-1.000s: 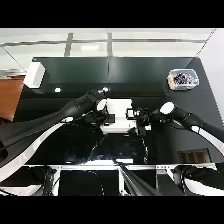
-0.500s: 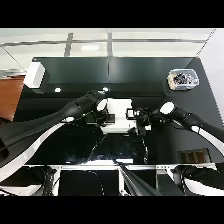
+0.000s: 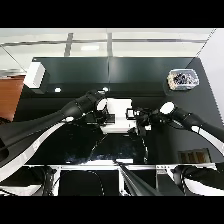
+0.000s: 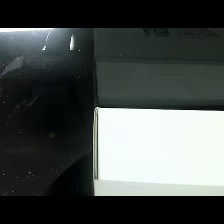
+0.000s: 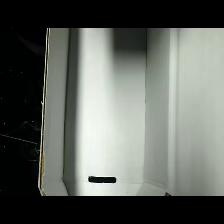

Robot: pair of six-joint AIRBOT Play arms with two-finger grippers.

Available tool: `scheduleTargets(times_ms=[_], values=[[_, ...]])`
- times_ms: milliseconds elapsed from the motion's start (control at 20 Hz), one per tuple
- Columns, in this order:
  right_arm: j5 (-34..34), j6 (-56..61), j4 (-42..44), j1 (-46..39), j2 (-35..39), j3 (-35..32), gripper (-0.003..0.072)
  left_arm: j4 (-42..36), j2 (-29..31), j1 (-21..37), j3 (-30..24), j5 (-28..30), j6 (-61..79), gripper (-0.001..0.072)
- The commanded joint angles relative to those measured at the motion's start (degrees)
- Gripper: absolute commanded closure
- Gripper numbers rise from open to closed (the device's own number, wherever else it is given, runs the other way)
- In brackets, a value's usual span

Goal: Fold the box and place the chain.

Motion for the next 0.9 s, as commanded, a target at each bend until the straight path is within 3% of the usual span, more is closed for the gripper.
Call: scheduleTargets(times_ms=[0, 450, 500, 550, 600, 850], values=[[0.0, 0.0, 0.0, 0.0, 0.0, 0.0, 0.0382, -0.1, 0.0, 0.0, 0.0, 0.1, 0.1, 0.0682], [0.5, 0.1, 0.2, 0.0, 0.0, 0.0, 0.0381, -0.3, 0.0, 0.0, 0.0, 0.1, 0.1, 0.0682], [0.4, 1.0, 0.2, 0.0, 0.0, 0.0, 0.03, -0.3, 0.0, 0.0, 0.0, 0.0, 0.1, 0.0682], [0.3, 2.3, 0.2, 0.0, 0.0, 0.0, 0.0049, -0.3, 0.0, 0.0, 0.0, 0.0, 0.1, 0.0683], [0.5, 5.1, -0.8, 0.0, 0.2, 0.2, -0.0034, -0.3, 0.0, 0.0, 0.0, -0.3, 0.1, 0.0683], [5.6, 12.5, -10.7, -0.6, 6.0, 0.4, -0.0034, 0.4, 0.1, 0.1, 1.4, -1.1, 0.1, 0.0683]])
